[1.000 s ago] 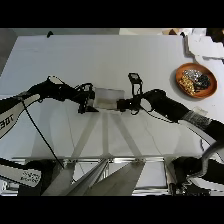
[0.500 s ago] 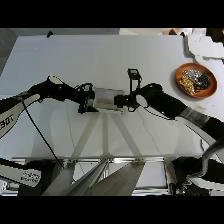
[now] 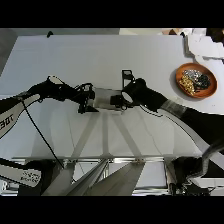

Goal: Fold the box and place the chain.

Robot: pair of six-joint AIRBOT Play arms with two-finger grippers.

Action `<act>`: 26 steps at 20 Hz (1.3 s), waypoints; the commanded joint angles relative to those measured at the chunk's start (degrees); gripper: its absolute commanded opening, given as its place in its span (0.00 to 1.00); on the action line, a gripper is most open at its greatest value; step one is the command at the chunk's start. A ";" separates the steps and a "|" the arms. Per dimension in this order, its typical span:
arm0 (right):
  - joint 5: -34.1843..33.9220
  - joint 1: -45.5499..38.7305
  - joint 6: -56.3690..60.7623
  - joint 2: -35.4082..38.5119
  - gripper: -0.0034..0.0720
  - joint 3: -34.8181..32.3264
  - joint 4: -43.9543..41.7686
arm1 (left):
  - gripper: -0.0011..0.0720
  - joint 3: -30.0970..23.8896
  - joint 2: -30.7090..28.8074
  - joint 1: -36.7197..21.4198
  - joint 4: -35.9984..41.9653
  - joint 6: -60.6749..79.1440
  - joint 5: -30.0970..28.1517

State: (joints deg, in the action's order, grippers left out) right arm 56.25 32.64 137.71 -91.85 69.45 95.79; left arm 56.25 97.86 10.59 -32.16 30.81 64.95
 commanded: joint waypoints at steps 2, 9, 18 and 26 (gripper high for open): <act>4.74 0.26 2.56 -2.21 0.48 1.64 1.79 | 0.48 0.02 -0.02 -0.02 -0.02 0.02 -0.02; 3.23 0.79 11.04 -2.89 0.48 1.64 1.64 | 0.48 0.02 -0.02 -0.02 -0.02 0.02 -0.02; 2.84 2.64 10.78 -4.57 0.06 1.64 1.46 | 0.48 0.02 -0.02 -0.02 -0.02 0.02 -0.02; 1.57 2.62 3.41 2.08 0.53 1.62 1.14 | 0.48 0.02 -0.02 -0.02 -0.02 0.02 0.00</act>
